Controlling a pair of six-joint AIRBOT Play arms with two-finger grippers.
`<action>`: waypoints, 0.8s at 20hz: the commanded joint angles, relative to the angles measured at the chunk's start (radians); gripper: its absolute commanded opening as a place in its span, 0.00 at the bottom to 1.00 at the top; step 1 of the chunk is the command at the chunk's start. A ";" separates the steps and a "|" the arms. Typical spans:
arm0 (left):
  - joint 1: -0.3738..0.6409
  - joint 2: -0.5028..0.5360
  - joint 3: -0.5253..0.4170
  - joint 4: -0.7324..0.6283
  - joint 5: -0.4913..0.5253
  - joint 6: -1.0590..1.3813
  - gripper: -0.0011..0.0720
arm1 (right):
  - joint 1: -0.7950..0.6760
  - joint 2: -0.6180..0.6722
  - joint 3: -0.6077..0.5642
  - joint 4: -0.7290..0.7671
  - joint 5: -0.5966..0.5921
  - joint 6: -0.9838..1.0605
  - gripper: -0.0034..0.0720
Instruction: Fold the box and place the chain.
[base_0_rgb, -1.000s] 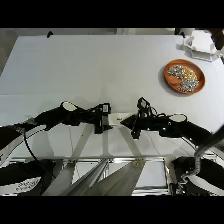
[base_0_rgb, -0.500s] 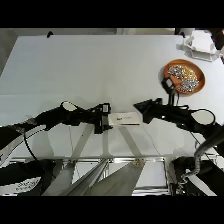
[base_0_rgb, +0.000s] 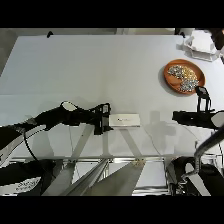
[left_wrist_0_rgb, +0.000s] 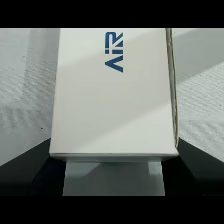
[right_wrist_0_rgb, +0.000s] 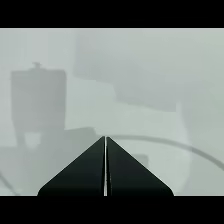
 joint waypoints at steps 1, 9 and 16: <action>0.000 0.001 0.000 -0.003 -0.041 0.000 0.57 | -0.048 0.003 0.001 -0.081 0.007 0.066 0.06; 0.121 0.125 0.000 -0.022 0.088 -0.008 0.19 | -0.048 0.003 0.001 -0.082 -0.016 0.066 0.06; 0.448 0.188 0.000 -0.014 0.361 -0.174 0.19 | -0.048 0.003 0.001 -0.081 -0.015 0.066 0.06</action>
